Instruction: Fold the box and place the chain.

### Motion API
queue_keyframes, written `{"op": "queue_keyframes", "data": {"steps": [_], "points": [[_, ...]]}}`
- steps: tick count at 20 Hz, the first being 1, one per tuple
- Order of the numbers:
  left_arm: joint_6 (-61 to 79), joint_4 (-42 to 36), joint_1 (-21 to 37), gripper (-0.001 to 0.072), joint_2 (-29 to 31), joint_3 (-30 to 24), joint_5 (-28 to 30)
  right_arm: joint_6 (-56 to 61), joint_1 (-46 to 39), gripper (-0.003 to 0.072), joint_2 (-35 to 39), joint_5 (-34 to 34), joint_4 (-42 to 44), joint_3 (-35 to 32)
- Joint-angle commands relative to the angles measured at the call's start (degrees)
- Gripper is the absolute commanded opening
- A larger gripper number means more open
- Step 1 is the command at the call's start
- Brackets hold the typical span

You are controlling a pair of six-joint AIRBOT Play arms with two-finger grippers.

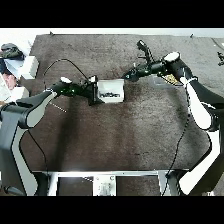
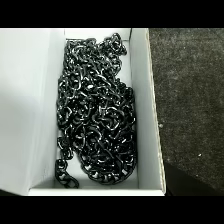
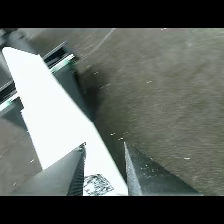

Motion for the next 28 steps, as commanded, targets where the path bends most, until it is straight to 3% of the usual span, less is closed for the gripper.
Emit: {"op": "queue_keyframes", "data": {"steps": [1,6,13,18,28], "points": [[0.0,0.0,0.0,0.0419,0.0,0.0,0.0,-3.1,0.0,0.0272,-0.1,5.7,0.5,0.1],[0.0,0.0,0.0,0.0418,0.0,0.0,0.0,-8.0,0.8,0.0272,-0.1,9.9,0.5,0.0],[0.0,0.0,0.0,0.0418,0.0,0.0,0.0,-12.8,5.0,0.0272,-0.1,10.3,-3.6,0.0],[0.0,0.0,0.0,0.0418,0.0,0.0,0.0,-12.9,6.7,0.0273,-0.1,10.0,-8.4,0.0],[0.0,0.0,0.0,0.0418,0.0,0.0,0.0,-14.0,7.2,0.0274,-1.2,5.2,-9.7,-0.2]]}}
